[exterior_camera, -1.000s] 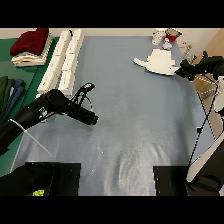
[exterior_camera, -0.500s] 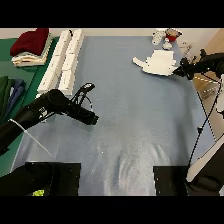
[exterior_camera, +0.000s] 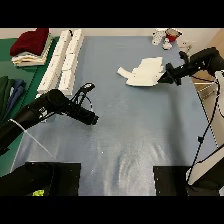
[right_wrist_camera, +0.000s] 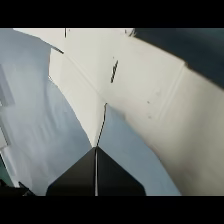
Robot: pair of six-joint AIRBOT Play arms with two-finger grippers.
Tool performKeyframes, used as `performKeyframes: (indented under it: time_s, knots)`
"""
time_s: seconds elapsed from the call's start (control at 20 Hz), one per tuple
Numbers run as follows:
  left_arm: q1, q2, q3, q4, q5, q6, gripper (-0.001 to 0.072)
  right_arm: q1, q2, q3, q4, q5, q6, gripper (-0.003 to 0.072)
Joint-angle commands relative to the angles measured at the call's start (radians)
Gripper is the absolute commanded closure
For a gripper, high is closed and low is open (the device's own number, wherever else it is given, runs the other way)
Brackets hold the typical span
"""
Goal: Fold the box.
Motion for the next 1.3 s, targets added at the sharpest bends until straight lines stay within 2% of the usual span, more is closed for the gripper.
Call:
performKeyframes:
  time_s: [0.0, 0.3, 0.4, 0.5, 0.6, 0.65, 0.7, 0.75, 0.85, 0.95, 1.05, 1.25]
  knots:
    - [0.001, -0.001, -0.001, 0.000, 0.000, 0.000, 0.0697, 0.099, 0.212, -0.278, -0.058, 0.001, 0.001, 0.0689]
    - [0.001, -0.001, -0.001, 0.000, 0.000, 0.000, 0.0697, 0.161, 0.666, -0.855, -0.081, 0.078, 0.054, 0.0689]
    - [0.001, -0.001, -0.001, 0.000, 0.000, 0.000, 0.0697, 0.161, 0.761, -0.976, -0.120, 0.081, 0.060, 0.0688]
    - [0.001, -0.001, -0.001, 0.000, 0.000, 0.000, 0.0697, 0.161, 0.809, -1.043, -0.151, 0.111, 0.066, 0.0687]
    - [0.001, -0.001, -0.001, 0.000, 0.000, 0.000, 0.0697, 0.161, 0.818, -1.059, -0.151, 0.159, 0.066, 0.0679]
    - [0.001, -0.001, -0.001, 0.000, 0.000, 0.000, 0.0697, 0.161, 0.818, -1.058, -0.150, 0.184, 0.066, 0.0611]
    - [0.001, -0.001, -0.001, 0.000, 0.000, 0.000, 0.0697, 0.161, 0.819, -1.055, -0.148, 0.206, 0.066, 0.0344]
    - [0.001, -0.001, -0.001, 0.000, 0.000, 0.000, 0.0697, 0.158, 0.819, -1.047, -0.149, 0.215, 0.068, 0.0238]
    - [0.001, -0.001, -0.001, 0.000, 0.000, 0.000, 0.0697, 0.124, 0.819, -0.993, -0.199, 0.210, 0.112, 0.0241]
    - [0.001, -0.001, -0.001, 0.000, 0.000, 0.000, 0.0697, 0.058, 0.819, -0.917, -0.343, 0.198, 0.203, 0.0242]
    - [0.001, -0.001, -0.001, 0.000, 0.000, 0.000, 0.0697, -0.028, 0.818, -0.895, -0.451, 0.195, 0.261, 0.0242]
    - [0.001, -0.001, -0.001, 0.000, 0.000, 0.000, 0.0697, -0.198, 0.753, -0.944, -0.388, 0.192, 0.144, 0.0243]
